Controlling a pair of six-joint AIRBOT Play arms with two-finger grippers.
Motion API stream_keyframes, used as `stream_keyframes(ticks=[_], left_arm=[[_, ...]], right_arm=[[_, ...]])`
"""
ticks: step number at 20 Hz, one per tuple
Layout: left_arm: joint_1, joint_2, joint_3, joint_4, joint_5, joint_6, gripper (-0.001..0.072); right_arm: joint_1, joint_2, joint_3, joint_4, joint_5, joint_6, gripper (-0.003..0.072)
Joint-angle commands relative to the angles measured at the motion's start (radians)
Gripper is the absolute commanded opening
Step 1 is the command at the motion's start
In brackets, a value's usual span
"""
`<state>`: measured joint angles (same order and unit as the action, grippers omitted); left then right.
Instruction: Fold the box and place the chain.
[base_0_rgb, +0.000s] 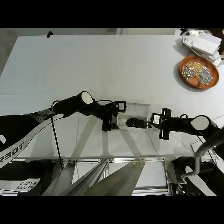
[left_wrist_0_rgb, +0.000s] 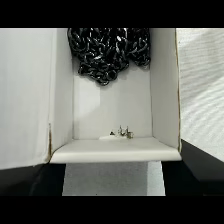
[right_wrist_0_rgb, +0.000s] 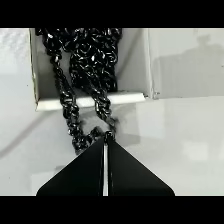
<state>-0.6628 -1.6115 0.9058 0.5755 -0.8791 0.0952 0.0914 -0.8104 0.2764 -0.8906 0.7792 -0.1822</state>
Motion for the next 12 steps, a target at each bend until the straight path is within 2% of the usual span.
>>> stream_keyframes(ticks=[1,6,10,12], left_arm=[[0.0,0.0,0.0,0.001,0.0,0.002,0.0134],[0.0,0.0,0.0,0.001,0.0,0.002,0.0134],[0.0,0.0,0.0,0.001,0.0,0.002,0.0134],[0.0,0.0,0.0,0.001,0.0,0.002,0.0134]], right_arm=[[0.0,0.08,0.012,-0.029,0.025,0.056,0.0012],[0.0,0.21,0.068,0.032,0.07,0.055,0.0012],[0.0,0.309,0.122,0.184,0.074,0.054,0.0012],[0.0,0.364,0.137,0.336,0.073,0.042,0.0012]])
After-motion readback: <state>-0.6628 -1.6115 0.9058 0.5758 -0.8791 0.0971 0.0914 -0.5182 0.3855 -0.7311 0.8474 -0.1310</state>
